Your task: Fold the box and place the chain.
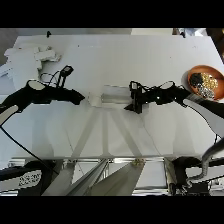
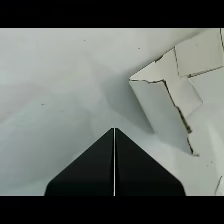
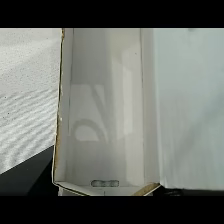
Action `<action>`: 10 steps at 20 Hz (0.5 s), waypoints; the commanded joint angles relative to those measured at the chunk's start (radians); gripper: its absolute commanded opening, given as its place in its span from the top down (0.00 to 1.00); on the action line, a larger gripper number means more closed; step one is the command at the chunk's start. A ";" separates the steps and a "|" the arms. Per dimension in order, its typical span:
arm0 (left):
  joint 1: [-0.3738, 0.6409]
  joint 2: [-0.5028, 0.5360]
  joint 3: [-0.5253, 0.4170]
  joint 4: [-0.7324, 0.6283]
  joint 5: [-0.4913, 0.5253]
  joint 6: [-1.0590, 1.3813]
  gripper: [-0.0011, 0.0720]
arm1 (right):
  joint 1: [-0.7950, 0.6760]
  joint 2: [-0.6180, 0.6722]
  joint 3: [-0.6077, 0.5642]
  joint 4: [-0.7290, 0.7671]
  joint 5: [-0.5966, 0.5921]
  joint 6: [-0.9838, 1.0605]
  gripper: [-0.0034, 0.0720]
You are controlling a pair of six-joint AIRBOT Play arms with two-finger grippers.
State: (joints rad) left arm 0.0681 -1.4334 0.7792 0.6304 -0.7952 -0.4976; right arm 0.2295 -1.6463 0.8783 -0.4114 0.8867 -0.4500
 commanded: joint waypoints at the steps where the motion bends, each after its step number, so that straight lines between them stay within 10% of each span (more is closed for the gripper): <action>1: -0.060 -0.026 -0.008 -0.011 0.045 -0.078 0.98 | 0.000 0.000 0.000 0.000 0.000 0.000 0.34; 10: -0.131 -0.041 -0.008 -0.036 -0.002 -0.157 0.98 | 0.000 0.000 0.000 0.000 0.000 0.000 0.34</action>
State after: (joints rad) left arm -0.0444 -1.4719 0.7715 0.6113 -0.7692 -0.6399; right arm 0.2295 -1.6463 0.8783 -0.4114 0.8867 -0.4500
